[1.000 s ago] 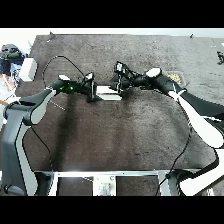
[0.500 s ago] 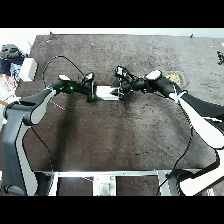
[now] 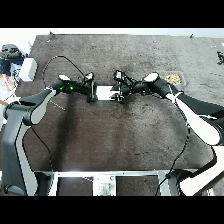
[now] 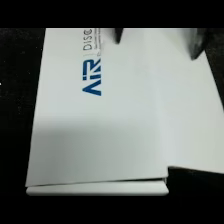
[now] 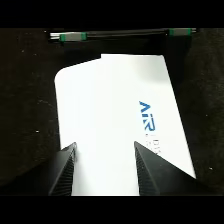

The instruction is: Fold the box and place the chain.

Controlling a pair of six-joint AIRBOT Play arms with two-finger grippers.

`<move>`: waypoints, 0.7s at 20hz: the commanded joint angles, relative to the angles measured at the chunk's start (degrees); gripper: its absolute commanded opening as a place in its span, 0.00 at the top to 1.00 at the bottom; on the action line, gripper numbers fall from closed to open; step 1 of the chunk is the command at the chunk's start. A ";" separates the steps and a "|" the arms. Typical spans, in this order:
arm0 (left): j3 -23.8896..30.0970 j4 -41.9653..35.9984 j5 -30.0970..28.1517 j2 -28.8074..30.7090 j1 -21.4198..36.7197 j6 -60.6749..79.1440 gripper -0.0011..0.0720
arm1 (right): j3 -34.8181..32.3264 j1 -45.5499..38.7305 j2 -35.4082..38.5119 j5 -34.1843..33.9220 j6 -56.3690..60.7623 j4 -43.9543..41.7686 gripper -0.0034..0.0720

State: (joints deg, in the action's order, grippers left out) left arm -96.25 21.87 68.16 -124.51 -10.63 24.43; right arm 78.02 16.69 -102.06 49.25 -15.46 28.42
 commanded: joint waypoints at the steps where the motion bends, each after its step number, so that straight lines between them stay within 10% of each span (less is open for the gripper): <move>1: -0.04 0.00 0.00 0.00 -0.02 0.02 0.41 | 2.01 0.04 -0.33 -2.16 0.00 0.37 0.38; 14: -0.04 0.00 0.02 0.00 -0.02 0.02 0.41 | -2.19 0.09 4.46 0.52 2.32 0.46 0.41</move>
State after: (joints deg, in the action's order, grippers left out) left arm -96.25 21.87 68.18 -124.51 -10.63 24.43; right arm 77.67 16.75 -98.32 49.69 -12.43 29.82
